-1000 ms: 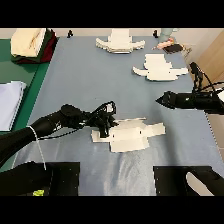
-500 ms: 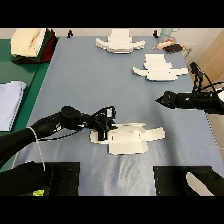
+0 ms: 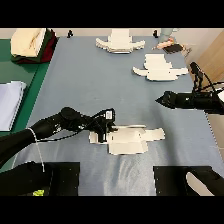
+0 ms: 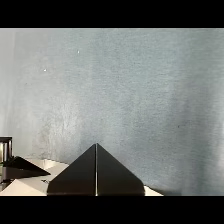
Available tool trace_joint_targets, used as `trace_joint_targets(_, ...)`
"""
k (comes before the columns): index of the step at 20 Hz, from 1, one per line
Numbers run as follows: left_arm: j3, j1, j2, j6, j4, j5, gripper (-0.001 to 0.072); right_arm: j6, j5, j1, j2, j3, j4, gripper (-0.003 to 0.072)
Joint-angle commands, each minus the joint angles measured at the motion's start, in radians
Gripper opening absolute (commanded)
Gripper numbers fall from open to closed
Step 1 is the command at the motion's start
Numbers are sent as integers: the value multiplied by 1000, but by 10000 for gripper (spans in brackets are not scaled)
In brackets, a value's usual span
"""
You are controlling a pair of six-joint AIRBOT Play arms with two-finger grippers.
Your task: Fold the box.
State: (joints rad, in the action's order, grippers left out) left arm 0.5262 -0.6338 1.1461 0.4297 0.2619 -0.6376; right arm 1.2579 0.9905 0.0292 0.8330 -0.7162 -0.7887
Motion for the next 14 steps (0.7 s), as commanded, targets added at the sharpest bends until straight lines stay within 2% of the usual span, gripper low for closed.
trace_joint_targets(1, 2, 10, -6, 0, 9, -14, 17, 0, 2, 0, -1, -1, 0, 1)
trace_joint_targets(7, 29, 56, -30, -12, 8, -127, 17, 0, 0, 0, 2, -1, 0, 2)
trace_joint_targets(14, 24, 54, 26, -12, 9, -121, 17, 0, 1, 0, 2, -1, 0, 2)
